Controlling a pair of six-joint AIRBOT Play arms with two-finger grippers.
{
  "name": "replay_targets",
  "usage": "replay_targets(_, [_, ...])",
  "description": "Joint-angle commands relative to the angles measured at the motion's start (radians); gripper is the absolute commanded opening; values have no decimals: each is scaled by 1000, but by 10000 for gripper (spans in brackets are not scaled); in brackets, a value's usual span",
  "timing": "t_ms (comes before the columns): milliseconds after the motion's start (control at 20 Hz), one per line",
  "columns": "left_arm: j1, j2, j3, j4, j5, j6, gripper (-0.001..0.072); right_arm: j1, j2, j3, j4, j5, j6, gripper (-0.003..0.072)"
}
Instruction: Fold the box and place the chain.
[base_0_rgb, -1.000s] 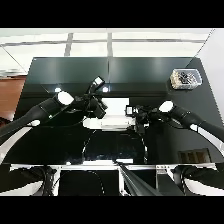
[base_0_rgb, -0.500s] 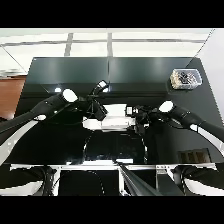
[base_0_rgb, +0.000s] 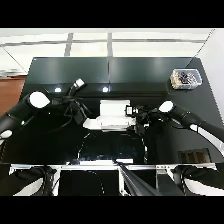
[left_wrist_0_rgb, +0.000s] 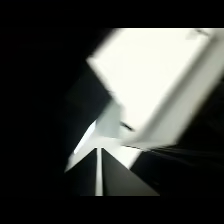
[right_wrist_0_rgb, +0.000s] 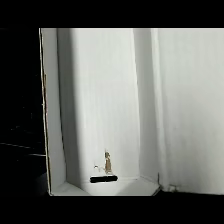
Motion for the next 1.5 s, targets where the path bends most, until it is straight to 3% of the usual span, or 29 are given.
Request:
replay_targets(0, [11, 39, -110, -211, -65, 447, 535, 0, 0, 0, 0, 0, 0, 234])
replay_targets(50, [-14, 39, -122, -197, -4, 511, 720, 0, 0, 0, 0, 0, 0, 234])
replay_targets(250, [-111, 27, -122, 16, 229, 542, 720, 0, 0, 0, 0, 0, 0, 234])
replay_targets(450, [-117, -64, -95, 23, 127, 523, 717, 0, 0, 0, 0, 0, 0, 234])
replay_targets(900, [-130, -119, -93, -95, 140, 526, 692, 0, 0, 0, 0, 0, 0, 234])
replay_targets(950, [-134, -119, -93, -98, 143, 537, 664, 0, 0, 0, 0, 0, 0, 234])
replay_targets(1100, [-152, -119, -93, -103, 172, 546, 388, 0, 0, 0, 0, 0, 0, 234])
replay_targets(1200, [-166, -119, -93, -101, 191, 546, 266, 0, 0, 0, 0, 0, 0, 234])
replay_targets(1450, [-203, -120, -93, -101, 218, 546, 266, 0, 0, 0, 0, 0, 0, 234])
